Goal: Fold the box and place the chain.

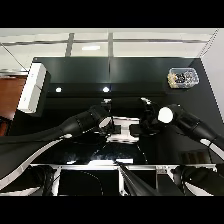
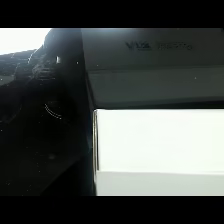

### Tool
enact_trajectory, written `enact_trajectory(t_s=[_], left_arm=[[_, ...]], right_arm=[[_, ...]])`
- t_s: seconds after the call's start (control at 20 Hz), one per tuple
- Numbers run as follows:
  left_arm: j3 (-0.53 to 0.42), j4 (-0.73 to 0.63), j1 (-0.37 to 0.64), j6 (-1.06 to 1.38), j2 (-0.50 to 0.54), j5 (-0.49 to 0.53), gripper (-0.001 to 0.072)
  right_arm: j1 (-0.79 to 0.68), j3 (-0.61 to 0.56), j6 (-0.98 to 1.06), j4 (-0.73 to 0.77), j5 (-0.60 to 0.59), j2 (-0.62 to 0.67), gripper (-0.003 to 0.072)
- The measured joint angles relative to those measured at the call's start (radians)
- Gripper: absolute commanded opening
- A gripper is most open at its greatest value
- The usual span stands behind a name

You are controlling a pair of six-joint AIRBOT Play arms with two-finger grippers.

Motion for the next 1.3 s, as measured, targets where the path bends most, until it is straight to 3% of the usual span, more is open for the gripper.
enact_trajectory(t_s=[0.25,0.3,0.35,0.75,0.85,0.9,0.95,1.0,1.3], left_arm=[[0.000,0.000,0.000,0.000,0.000,0.012,0.0029],[0.000,0.000,0.000,0.000,0.000,0.013,0.0029],[0.000,0.000,0.000,-0.001,0.000,0.015,0.0029],[0.000,0.000,0.000,0.001,0.000,0.017,0.0029],[0.000,0.000,0.000,0.001,0.000,0.017,0.0029],[0.000,0.000,0.000,0.001,0.000,0.017,0.0029],[0.000,0.000,0.000,0.001,0.000,0.018,0.0029],[0.000,0.000,0.000,0.001,0.000,0.017,0.0029],[0.000,0.001,0.000,0.001,0.000,0.018,0.0030]], right_arm=[[0.119,0.032,0.283,-0.177,0.045,-0.010,0.0410],[0.134,0.037,0.323,-0.201,0.052,-0.014,0.0291],[0.150,0.043,0.362,-0.226,0.061,-0.019,0.0262],[0.193,0.103,0.534,-0.318,0.101,-0.087,0.0260],[0.195,0.119,0.548,-0.323,0.104,-0.113,0.0223],[0.196,0.126,0.552,-0.323,0.108,-0.123,0.0123],[0.196,0.132,0.555,-0.323,0.109,-0.133,0.0119],[0.197,0.135,0.558,-0.324,0.111,-0.140,0.0011],[0.197,0.145,0.566,-0.325,0.113,-0.155,0.0019]])
